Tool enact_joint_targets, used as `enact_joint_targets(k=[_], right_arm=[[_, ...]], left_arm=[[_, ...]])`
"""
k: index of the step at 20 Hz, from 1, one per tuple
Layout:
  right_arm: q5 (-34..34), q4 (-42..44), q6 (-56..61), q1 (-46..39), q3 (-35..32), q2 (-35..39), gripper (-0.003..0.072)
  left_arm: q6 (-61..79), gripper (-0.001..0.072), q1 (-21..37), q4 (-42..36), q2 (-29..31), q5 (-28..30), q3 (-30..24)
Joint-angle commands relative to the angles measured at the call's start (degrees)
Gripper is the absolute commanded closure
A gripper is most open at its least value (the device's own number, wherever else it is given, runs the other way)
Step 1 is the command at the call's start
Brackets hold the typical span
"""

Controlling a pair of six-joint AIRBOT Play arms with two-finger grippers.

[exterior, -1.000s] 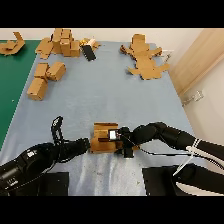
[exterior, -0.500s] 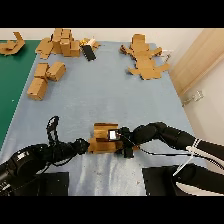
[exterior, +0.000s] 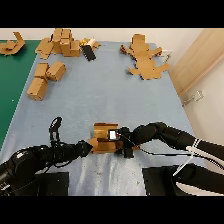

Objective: Fold the box.

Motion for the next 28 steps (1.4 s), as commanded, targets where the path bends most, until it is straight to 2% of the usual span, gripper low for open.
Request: enact_joint_targets(k=[1, 4, 10, 12, 16, 20, 28], right_arm=[[0.0, 0.0, 0.0, 0.0, 0.0, 0.0, 0.0165], [0.0, 0.0, 0.0, 0.0, 0.0, 0.0, 0.0165], [-0.5, 0.0, 0.0, 0.0, 0.0, 0.0, 0.0165], [-0.5, 0.0, 0.0, 0.0, 0.0, 0.0, 0.0165], [-0.7, 0.0, 0.0, 0.0, 0.0, 0.0, 0.0165], [-1.7, 0.0, 0.0, 0.0, 0.0, 0.0, 0.0165], [-1.7, 0.0, 0.0, 0.0, 0.0, 0.0, 0.0165]], left_arm=[[3.3, 0.0349, 0.0, -2.7, -0.1, 0.2, 0.0], [3.2, 0.0349, 0.1, -2.9, -0.1, 1.9, -0.1], [5.8, 0.0348, 0.1, -2.7, -2.0, 0.0, 0.1], [5.8, 0.0348, 0.1, -2.6, -5.0, -1.9, 1.1], [5.9, 0.0348, 0.0, 0.1, -13.1, -3.0, 6.7], [5.8, 0.0349, 0.0, 2.5, -20.3, -8.5, 12.2], [-0.2, 0.0351, 0.0, 5.4, -28.4, -10.1, 19.6]])
